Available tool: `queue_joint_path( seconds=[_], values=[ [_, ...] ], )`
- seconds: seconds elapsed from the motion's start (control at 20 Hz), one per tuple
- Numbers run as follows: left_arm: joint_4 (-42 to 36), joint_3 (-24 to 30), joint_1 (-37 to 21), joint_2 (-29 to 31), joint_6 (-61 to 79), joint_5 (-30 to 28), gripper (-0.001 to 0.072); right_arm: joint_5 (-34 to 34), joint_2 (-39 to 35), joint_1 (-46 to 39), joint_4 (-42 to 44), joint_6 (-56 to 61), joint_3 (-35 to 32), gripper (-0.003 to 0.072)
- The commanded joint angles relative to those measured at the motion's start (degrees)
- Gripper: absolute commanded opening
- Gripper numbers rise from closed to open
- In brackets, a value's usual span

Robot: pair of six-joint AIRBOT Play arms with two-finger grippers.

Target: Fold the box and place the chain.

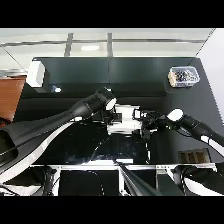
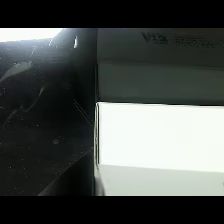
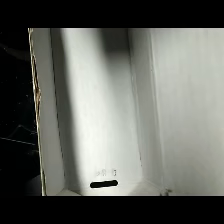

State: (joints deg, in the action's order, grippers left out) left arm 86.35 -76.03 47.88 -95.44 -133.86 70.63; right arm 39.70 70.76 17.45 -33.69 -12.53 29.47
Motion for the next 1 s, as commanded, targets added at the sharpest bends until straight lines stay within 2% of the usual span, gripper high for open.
queue_joint_path(
  seconds=[0.0, 0.1, 0.15, 0.2, 0.45, 0.65, 0.75, 0.8, 0.85, 0.9, 0.95],
  values=[
    [-0.02, -0.02, -0.04, -0.04, -0.02, 0.04, 0.0021, 0.63, 0.00, 0.04, 0.83, 0.11, 0.00, 0.0310],
    [-0.04, -0.02, -0.04, -0.04, -0.02, 0.35, 0.0021, 0.24, 0.00, 0.04, 0.79, 0.07, 0.00, 0.0317],
    [-0.04, -0.02, -0.04, -0.04, -0.02, 0.35, 0.0021, -0.09, -0.02, 0.04, 0.66, 0.15, 0.02, 0.0617],
    [-0.02, -0.02, -0.04, -0.04, -0.02, 0.24, 0.0021, 0.09, -0.22, 0.04, -0.04, 0.63, 0.07, 0.0718],
    [-0.04, -0.02, -0.04, -0.04, -0.02, 0.33, 0.0021, 2.69, -8.31, -0.11, -10.58, 2.89, 0.42, 0.0716],
    [-0.02, -0.02, -0.07, -0.04, -0.02, 0.33, 0.0021, 4.46, -10.64, -0.66, -12.57, 3.04, 0.39, 0.0715],
    [-0.02, -0.02, -0.07, -0.04, -0.02, 0.33, 0.0021, 4.46, -10.64, -0.66, -12.98, 2.82, 0.39, 0.0713],
    [-0.04, -0.02, -0.07, -0.04, -0.02, 0.33, 0.0021, 4.50, -10.64, -0.66, -13.09, 2.84, 0.39, 0.0581],
    [-0.02, -0.02, -0.07, -0.04, -0.02, 0.31, 0.0020, 5.09, -10.64, -0.66, -13.11, 2.84, 0.39, 0.0382],
    [-0.02, -0.02, -0.07, -0.04, -0.02, 0.33, 0.0021, 5.27, -10.64, -0.66, -13.05, 2.84, 0.39, 0.0325],
    [-0.02, -0.02, -0.07, -0.04, -0.02, 0.31, 0.0021, 5.18, -10.64, -0.66, -12.85, 2.84, 0.39, 0.0300]
  ],
)
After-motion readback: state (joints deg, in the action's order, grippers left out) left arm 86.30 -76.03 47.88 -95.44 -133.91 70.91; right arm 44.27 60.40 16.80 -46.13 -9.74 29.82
